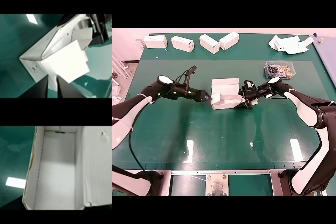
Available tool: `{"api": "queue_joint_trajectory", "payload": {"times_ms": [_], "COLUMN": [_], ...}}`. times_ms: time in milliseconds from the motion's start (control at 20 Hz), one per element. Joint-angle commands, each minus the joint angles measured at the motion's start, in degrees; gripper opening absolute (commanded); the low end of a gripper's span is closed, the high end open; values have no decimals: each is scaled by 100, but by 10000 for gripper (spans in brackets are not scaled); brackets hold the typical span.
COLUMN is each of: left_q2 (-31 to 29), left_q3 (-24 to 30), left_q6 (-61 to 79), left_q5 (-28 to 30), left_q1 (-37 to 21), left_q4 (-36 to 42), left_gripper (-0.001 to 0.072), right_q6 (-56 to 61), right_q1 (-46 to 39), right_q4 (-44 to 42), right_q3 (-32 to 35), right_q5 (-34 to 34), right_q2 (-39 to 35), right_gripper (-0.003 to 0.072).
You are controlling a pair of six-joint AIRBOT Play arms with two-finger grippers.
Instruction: Fold the box and place the chain.
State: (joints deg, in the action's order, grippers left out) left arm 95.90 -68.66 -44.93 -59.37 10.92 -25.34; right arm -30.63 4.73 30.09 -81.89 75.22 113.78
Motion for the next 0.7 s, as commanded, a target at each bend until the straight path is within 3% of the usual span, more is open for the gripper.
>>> {"api": "queue_joint_trajectory", "payload": {"times_ms": [0,50,250,300,650], "left_q2": [0,0,0,0,-15], "left_q3": [-9,-9,-9,-9,-11], "left_q6": [-15,-136,-472,-695,-1215], "left_q5": [-2,28,85,87,-116], "left_q1": [-2,-2,-2,-2,131], "left_q4": [37,35,-229,-376,-396], "left_gripper": [173,221,222,258,259], "right_q6": [0,0,-2,0,0], "right_q1": [4,4,4,4,4], "right_q4": [0,0,0,0,0], "right_q3": [-2,-2,-2,-2,-2], "right_q5": [2,2,2,2,4], "right_q2": [-2,-2,-2,-2,-2], "right_gripper": [579,579,579,579,579]}}
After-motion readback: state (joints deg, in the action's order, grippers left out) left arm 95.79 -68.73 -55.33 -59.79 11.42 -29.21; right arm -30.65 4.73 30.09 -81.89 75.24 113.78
